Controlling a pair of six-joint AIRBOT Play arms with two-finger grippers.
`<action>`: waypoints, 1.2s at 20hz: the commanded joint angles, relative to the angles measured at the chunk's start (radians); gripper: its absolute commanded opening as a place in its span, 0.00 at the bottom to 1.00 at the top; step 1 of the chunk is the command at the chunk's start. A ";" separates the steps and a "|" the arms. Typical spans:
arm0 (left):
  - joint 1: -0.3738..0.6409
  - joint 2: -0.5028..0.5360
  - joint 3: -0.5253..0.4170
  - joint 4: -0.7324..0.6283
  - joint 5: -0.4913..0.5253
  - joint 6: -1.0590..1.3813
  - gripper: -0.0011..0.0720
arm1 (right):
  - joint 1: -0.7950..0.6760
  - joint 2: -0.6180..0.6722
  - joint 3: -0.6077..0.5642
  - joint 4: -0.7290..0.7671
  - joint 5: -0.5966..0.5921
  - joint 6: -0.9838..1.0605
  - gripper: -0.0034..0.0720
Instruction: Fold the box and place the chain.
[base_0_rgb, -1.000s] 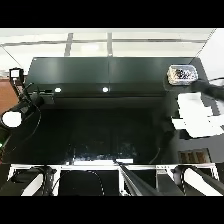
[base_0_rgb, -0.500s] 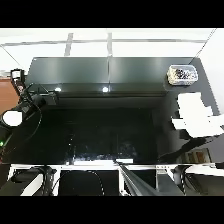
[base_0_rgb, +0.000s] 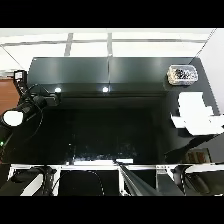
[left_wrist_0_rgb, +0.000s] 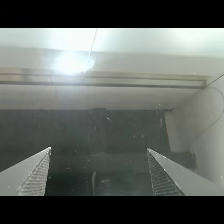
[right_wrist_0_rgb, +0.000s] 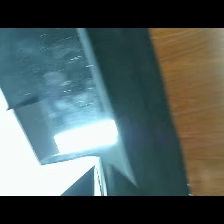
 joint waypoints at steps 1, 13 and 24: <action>0.000 0.000 0.000 -0.004 -0.007 0.000 0.98 | 0.005 0.019 0.002 0.017 0.100 -0.036 0.06; -0.095 -0.015 0.000 -0.003 -0.147 0.001 0.98 | 0.338 0.629 -0.644 0.389 -0.096 -0.032 0.06; -0.151 -0.296 0.223 -0.298 -0.529 0.009 0.97 | 1.027 0.760 -1.012 0.645 -0.527 -0.051 0.06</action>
